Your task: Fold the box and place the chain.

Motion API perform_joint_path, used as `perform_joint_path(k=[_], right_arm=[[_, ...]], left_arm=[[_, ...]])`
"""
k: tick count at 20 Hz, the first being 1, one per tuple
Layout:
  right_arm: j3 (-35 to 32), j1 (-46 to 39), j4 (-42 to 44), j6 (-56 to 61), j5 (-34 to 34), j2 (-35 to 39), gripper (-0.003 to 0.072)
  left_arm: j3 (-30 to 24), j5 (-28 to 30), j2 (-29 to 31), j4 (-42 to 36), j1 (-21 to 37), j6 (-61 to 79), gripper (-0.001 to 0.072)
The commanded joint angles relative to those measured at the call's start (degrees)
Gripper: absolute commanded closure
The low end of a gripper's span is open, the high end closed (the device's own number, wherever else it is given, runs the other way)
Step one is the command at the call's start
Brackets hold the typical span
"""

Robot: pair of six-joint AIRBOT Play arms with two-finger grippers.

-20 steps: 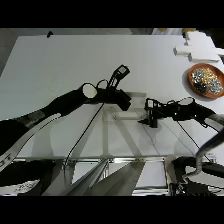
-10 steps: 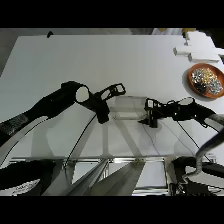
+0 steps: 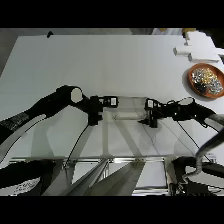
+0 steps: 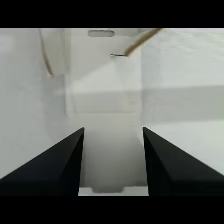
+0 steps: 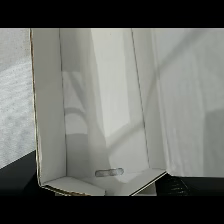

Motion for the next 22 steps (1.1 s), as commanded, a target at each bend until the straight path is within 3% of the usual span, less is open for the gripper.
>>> perform_joint_path(k=[1,4,16,19,22], right_arm=[[0.0,0.0,0.0,0.0,0.0,0.0,0.0228],[0.0,0.0,0.0,0.0,0.0,0.0,0.0228],[0.0,0.0,0.0,0.0,0.0,0.0,0.0228],[0.0,0.0,0.0,0.0,0.0,0.0,0.0228],[0.0,0.0,0.0,0.0,0.0,0.0,0.0228]], left_arm=[[-0.5,5.6,-0.2,-5.6,0.3,7.8,0.0295],[-0.5,6.3,-0.2,-8.5,-0.8,14.9,0.0274],[-0.5,6.1,-3.0,-11.3,-3.5,15.8,0.0284],[-0.4,6.4,-3.0,-12.1,-3.6,15.8,0.0441],[-0.5,8.6,-3.0,-12.6,-3.6,15.8,0.0448]])
